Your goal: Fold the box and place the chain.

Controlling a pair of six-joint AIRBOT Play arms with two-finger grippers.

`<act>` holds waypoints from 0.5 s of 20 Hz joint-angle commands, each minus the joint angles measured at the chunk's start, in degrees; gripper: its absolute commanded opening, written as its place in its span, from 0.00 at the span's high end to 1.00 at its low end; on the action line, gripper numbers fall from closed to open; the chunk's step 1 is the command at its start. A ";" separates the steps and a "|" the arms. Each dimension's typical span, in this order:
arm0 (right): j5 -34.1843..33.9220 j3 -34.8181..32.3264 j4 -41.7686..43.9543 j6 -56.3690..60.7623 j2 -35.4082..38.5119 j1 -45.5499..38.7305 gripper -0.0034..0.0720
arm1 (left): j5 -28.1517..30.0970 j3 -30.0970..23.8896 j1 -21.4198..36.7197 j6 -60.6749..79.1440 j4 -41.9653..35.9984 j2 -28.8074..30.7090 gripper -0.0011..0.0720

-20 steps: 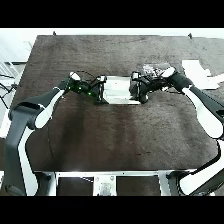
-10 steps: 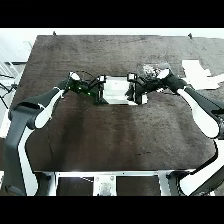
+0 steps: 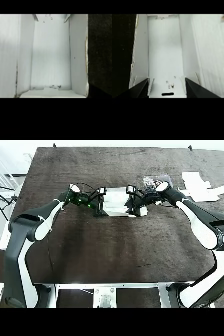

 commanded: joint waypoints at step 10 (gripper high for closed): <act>2.64 0.00 -5.20 6.25 0.85 -2.36 0.81 | 0.07 -0.02 -0.02 0.00 0.00 0.02 0.13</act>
